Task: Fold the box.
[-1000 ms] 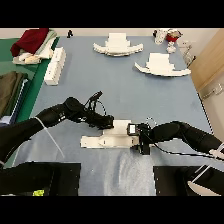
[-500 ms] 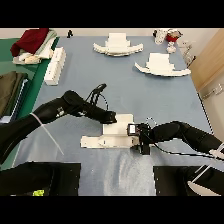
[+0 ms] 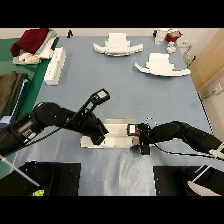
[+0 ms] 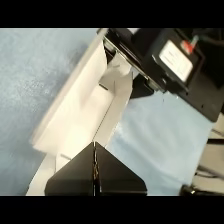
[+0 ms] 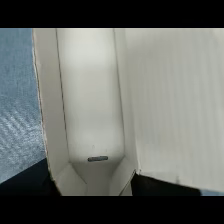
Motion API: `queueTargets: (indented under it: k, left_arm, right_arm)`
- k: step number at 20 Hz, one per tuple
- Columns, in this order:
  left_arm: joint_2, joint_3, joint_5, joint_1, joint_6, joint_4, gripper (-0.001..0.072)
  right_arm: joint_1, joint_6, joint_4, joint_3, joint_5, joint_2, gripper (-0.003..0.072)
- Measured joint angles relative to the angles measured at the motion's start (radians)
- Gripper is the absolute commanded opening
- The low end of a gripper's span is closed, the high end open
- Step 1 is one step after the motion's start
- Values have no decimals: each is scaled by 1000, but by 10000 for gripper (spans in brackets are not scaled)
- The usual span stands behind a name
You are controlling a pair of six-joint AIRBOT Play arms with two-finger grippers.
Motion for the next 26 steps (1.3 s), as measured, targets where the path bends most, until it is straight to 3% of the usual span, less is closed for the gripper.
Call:
queueTargets:
  k: [1, 2, 3, 8, 17, 18, 19, 21, 22, 23, 26]
  left_arm:
    - [37, -26, -4, -2, 32, 23, 141]
    - [68, -53, -5, 1, 77, 37, 591]
    - [95, -83, -9, 14, 134, 38, 693]
    - [130, -219, 4, 139, 465, -44, 689]
    - [-66, -293, 97, 201, 888, -163, 687]
    - [-87, -294, 111, 203, 917, -179, 584]
    - [-103, -295, 121, 204, 942, -199, 424]
    - [-129, -296, 135, 199, 985, -240, 402]
    - [-137, -296, 139, 191, 998, -256, 315]
    - [-143, -296, 140, 183, 1009, -268, 164]
    - [-154, -296, 153, 156, 1029, -303, 167]
  right_arm:
    - [0, 0, 0, 0, 0, 0, 551]
    - [0, 0, 0, 0, 0, 0, 551]
    - [0, 0, 0, 0, 0, 0, 551]
    - [0, 0, 0, 0, 0, 0, 551]
    - [0, 0, 0, 0, 0, 0, 551]
    - [0, 0, 0, 0, 0, 0, 551]
    - [0, 0, 0, 0, 0, 0, 550]
    - [0, 0, 0, 0, 0, 0, 551]
    - [0, 0, 0, 0, 0, 0, 550]
    - [0, 0, 0, 0, 0, 0, 551]
    - [0, 0, 0, 0, 0, 0, 551]
